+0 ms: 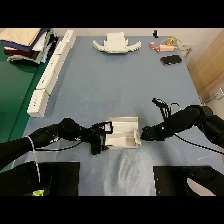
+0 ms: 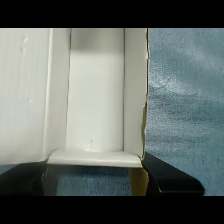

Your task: Fold the box.

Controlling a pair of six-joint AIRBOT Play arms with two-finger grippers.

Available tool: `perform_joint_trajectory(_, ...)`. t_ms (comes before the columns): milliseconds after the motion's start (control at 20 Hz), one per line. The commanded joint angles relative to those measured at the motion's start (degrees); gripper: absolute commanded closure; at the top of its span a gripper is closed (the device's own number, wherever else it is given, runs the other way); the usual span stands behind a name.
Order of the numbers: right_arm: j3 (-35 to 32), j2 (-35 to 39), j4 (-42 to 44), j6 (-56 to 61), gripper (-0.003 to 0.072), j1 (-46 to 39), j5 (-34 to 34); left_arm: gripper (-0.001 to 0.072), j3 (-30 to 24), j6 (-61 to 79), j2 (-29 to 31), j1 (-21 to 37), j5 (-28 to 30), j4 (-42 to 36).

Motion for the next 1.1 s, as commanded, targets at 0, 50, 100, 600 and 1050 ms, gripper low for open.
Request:
perform_joint_trajectory(0, 0.1, 0.3, 2.2, -0.2, 0.0316, 0.0, 0.1, 0.0265, 0.1, 0.0, 0.0, 0.0, 0.0, 0.0)
perform_joint_trajectory(50, 0.1, 0.3, 2.4, -0.2, 0.0293, 0.0, 0.1, 0.0265, 0.1, 0.0, 0.0, 0.0, 0.0, 0.0)
perform_joint_trajectory(100, 0.1, 0.3, 2.9, -0.2, 0.0195, 0.0, 0.2, 0.0265, 0.1, 0.0, 0.0, 0.0, 0.0, 0.0)
perform_joint_trajectory(600, 2.8, -6.2, -0.5, 3.2, 0.0269, 10.3, 7.3, 0.0265, 0.1, 0.0, 0.0, 0.0, 0.0, 0.0)
perform_joint_trajectory(1050, 13.9, -16.5, -30.4, 39.2, 0.0270, 29.2, -3.5, 0.0265, 0.1, 0.0, 0.0, 0.0, 0.0, 0.0)
